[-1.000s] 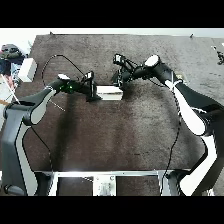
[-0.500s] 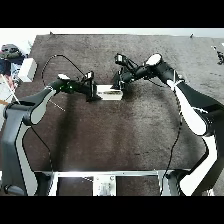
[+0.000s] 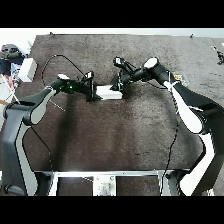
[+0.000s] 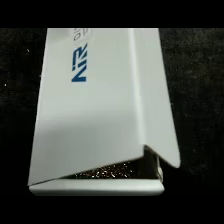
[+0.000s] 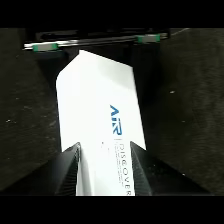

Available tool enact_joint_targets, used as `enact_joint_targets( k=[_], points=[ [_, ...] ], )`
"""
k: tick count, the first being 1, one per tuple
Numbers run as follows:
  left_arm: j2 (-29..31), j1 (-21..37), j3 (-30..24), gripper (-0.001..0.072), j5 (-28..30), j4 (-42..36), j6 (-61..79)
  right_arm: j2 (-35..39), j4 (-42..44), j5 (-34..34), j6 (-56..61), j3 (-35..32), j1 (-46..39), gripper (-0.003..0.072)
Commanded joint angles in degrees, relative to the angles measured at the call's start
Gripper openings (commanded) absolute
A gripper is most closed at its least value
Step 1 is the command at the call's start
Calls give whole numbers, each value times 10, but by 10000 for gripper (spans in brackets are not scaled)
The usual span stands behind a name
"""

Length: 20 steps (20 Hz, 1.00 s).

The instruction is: Fold the box and place the chain.

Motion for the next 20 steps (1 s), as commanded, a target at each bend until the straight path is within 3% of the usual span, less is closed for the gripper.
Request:
enact_joint_targets(
  k=[1, 6, 7, 14, 15, 16, 20],
  points=[
    [0, 0, 0, 286, -2, 1, 2, 3, -1, -22, -2, 2, -1, 365],
    [0, 0, 0, 286, -2, 1, 2, 3, -3, -21, -2, 16, 0, 333],
    [0, 0, 0, 286, -2, 1, 2, 2, -12, -16, -1, 16, 1, 218],
    [0, 0, 0, 286, -2, 1, 2, -2, -42, 9, 7, 15, 2, 210],
    [0, 0, 0, 286, -2, 1, 2, -2, -49, 9, 7, 14, 3, 127],
    [0, 0, 0, 286, -2, 1, 2, -2, -50, 9, 7, 14, 3, 100],
    [0, 0, 0, 286, -2, 1, 2, -2, -50, 25, 7, 14, 3, 100]
  ],
)
